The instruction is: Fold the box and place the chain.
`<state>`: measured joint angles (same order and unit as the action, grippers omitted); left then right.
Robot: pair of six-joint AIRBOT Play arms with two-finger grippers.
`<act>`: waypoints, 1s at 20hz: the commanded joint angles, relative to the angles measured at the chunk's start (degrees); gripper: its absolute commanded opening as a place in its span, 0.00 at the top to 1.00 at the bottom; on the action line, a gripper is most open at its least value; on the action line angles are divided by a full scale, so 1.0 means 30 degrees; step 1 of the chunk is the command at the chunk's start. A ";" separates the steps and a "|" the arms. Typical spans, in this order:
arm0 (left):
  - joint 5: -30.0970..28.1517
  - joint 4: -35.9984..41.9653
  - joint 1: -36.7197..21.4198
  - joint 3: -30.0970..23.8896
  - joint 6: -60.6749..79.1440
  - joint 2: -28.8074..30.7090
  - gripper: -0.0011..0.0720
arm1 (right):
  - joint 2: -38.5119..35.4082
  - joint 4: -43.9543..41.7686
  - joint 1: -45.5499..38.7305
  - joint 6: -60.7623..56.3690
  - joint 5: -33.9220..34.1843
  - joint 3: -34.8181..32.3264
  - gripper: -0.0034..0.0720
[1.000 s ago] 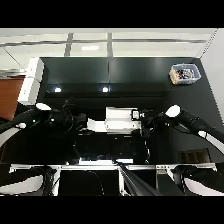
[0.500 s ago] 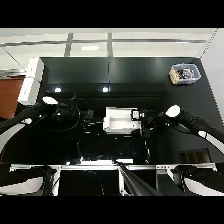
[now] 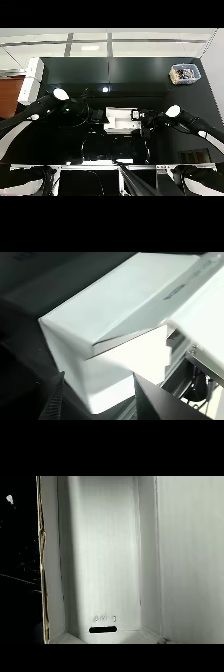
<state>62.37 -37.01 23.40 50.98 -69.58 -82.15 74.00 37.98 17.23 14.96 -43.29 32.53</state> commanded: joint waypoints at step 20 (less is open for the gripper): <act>-0.1552 -1.0622 0.4634 0.3169 -1.3602 -0.1071 0.61 | 0.0000 0.0000 0.0007 0.0000 0.0000 0.0000 0.77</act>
<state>56.21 -63.68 35.92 57.84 -104.95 -83.74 74.00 37.98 17.23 14.96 -43.27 32.53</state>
